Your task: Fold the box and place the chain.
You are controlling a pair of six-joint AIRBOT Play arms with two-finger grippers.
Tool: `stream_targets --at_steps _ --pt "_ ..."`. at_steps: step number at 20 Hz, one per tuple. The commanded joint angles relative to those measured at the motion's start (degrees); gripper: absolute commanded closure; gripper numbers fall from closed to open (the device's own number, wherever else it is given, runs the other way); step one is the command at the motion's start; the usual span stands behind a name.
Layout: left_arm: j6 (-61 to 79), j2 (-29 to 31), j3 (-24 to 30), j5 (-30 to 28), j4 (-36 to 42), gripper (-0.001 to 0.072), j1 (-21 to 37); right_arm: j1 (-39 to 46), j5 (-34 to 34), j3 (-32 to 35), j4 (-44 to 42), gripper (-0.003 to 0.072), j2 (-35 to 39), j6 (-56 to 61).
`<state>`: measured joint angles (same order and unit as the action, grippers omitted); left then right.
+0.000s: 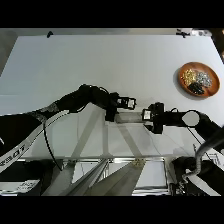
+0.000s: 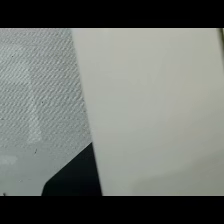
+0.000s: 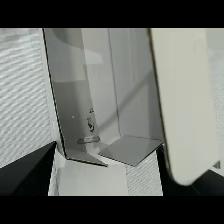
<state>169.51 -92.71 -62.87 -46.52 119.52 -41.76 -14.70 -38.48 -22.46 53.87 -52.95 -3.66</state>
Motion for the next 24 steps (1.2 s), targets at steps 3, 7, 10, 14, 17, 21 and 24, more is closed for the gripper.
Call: stream_targets --at_steps 3,7,10,14,17,21,24 --pt "0.0 0.0 -0.1 0.0 0.0 0.0692 0.0 2.8 -1.1 0.0 -3.1 -0.0008 -1.5 -6.4" --pt "0.0 0.0 -0.1 0.0 0.0 0.0692 0.0 2.8 -1.5 -0.3 -8.0 -0.0008 -4.7 -13.3" --pt "0.0 0.0 -0.1 0.0 0.0 0.0692 0.0 2.8 -1.5 -0.9 -10.2 -0.0008 -6.4 -16.2" --pt "0.0 0.0 -0.1 0.0 0.0 0.0692 0.0 2.8 -2.8 -2.9 -11.4 -0.0008 -9.1 -16.2" --pt "0.0 0.0 -0.1 0.0 0.0 0.0692 0.0 3.9 -3.3 -3.2 -11.6 -0.0008 -9.8 -15.6" --pt "0.0 0.0 -0.1 0.0 0.0 0.0692 0.0 7.0 -4.0 -3.3 -10.6 -0.0008 -9.7 -14.7" --pt "0.0 0.0 -0.1 0.0 0.0 0.0692 0.0 7.0 -4.1 -4.1 -12.7 -0.0008 -9.7 -16.5"
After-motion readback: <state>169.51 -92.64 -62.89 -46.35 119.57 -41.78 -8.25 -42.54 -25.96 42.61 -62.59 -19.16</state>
